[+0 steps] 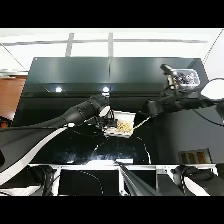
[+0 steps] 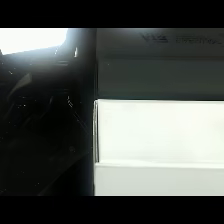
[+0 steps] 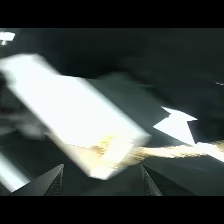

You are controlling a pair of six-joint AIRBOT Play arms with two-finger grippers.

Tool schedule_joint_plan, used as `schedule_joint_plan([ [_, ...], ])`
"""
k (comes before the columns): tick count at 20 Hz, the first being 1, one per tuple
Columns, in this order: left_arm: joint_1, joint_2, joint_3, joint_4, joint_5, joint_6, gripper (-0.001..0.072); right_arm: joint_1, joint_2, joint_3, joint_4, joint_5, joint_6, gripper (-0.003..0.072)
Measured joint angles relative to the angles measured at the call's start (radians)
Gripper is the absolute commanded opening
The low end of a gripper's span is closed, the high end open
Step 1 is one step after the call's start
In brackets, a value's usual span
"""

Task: Fold the box and place the chain.

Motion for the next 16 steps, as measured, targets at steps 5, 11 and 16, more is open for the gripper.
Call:
schedule_joint_plan([
  [5, 0.000, 0.000, 0.000, 0.000, 0.000, 0.000, 0.0028, -0.105, 0.020, -0.133, -0.185, -0.144, -0.262, 0.0712],
  [11, 0.000, 0.000, 0.000, 0.000, 0.000, 0.000, 0.0028, -0.126, -0.019, -0.262, -0.255, -0.457, -0.615, 0.0708],
  [16, 0.000, 0.000, 0.000, 0.000, 0.000, 0.000, 0.0028, -0.139, -0.113, -0.285, -0.276, -0.709, -0.479, 0.0707],
])
